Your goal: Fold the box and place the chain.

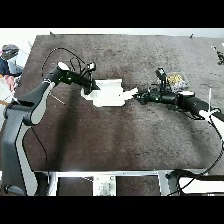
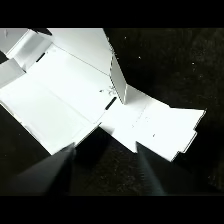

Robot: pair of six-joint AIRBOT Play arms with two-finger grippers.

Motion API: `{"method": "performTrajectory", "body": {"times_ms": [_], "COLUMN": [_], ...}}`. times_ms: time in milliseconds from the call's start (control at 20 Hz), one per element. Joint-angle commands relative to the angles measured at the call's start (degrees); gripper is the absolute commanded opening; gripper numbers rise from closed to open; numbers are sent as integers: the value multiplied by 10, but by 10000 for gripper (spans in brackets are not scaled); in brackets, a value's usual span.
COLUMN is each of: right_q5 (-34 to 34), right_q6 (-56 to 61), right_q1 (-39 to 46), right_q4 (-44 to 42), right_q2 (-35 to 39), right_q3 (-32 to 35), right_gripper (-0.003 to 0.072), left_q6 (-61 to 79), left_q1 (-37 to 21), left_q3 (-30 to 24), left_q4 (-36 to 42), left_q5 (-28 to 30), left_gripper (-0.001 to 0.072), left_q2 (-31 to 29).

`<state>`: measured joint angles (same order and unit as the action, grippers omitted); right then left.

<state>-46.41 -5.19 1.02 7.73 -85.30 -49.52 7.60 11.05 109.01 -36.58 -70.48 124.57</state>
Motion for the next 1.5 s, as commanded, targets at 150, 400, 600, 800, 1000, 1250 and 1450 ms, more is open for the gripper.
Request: {"method": "performTrajectory", "body": {"times_ms": [150, 400, 600, 800, 1000, 1250, 1450], "right_q5": [-5, 58, 45, 45, 81, 146, 126], "right_q6": [-181, -231, -159, -127, -97, -91, -69], "right_q1": [-24, -109, -140, -163, -180, -178, -178], "right_q4": [14, 101, 202, 257, 302, 304, 304], "right_q2": [0, -7, -48, -92, -111, -112, -111], "right_q3": [0, -20, -73, -124, -137, -146, -174], "right_gripper": [626, 625, 625, 626, 625, 624, 625], "left_q6": [-1, 0, -1, -1, 0, 0, 0], "left_q1": [1, 1, 1, 1, 1, 1, 1], "left_q3": [0, 0, 0, 0, 0, 0, 0], "left_q4": [-6, -5, -5, -5, -5, -5, -5], "left_q5": [0, 0, 0, 0, 0, 0, 0], "left_gripper": [11, 11, 11, 11, 11, 11, 11], "left_q2": [1, 1, 1, 1, 1, 1, 1]}}
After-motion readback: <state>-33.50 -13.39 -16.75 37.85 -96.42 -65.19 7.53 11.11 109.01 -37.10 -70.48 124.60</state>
